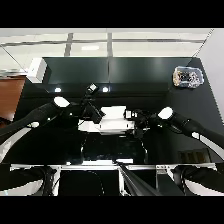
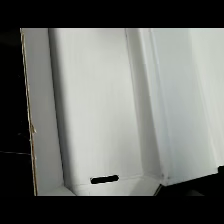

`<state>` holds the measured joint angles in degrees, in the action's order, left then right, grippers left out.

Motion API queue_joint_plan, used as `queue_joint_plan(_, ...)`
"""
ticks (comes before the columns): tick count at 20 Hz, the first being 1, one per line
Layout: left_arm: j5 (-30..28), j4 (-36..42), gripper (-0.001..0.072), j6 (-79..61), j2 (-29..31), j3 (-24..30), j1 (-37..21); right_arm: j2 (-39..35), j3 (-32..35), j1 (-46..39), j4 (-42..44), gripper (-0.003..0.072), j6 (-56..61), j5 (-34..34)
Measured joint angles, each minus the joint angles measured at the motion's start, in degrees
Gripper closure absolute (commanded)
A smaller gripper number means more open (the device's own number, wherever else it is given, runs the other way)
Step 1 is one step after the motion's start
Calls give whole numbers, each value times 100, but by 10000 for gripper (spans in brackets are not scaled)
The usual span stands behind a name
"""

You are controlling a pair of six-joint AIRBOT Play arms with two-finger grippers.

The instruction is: Fold the box and place the chain.

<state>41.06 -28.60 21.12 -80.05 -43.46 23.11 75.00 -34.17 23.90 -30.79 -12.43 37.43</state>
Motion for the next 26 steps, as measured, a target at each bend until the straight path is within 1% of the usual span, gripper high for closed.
queue_joint_plan(2, 369, -221, 688, 33, 107, -225, -192, 2, 0, 0, 13, 448, 11, -24)
queue_joint_plan(4, 723, -461, 688, 181, 345, -376, -457, 2, 0, 0, 17, 447, 28, -39)
queue_joint_plan(7, 1342, -837, 687, 332, 844, -391, -863, 2, 0, 0, 17, 448, 26, -37)
queue_joint_plan(8, 1558, -986, 631, 328, 1023, -334, -968, 2, 0, 0, 17, 447, 26, -35)
queue_joint_plan(9, 1768, -1193, 338, 251, 1180, -254, -1025, 2, 0, 0, 17, 448, 26, -35)
queue_joint_plan(10, 1941, -1447, 18, 122, 1298, -170, -1038, 0, 0, 0, 15, 448, 24, -33)
queue_joint_plan(11, 2039, -1703, 1, -24, 1381, -85, -1032, 2, 0, 0, 15, 448, 24, -33)
queue_joint_plan(13, 2031, -2190, 1, -389, 1471, 68, -949, 2, 0, 0, 15, 447, 22, -31)
queue_joint_plan(16, 1650, -2557, 1, -1106, 1427, 203, -721, 0, 0, 7, 15, 447, 22, -28)
queue_joint_plan(20, 973, -2675, 1, -1902, 1165, 271, -409, 2, 0, 7, 13, 448, 20, -26)
queue_joint_plan(26, 466, -2765, 2, -2804, 798, 293, -273, 2, 0, 7, 13, 447, 17, -26)
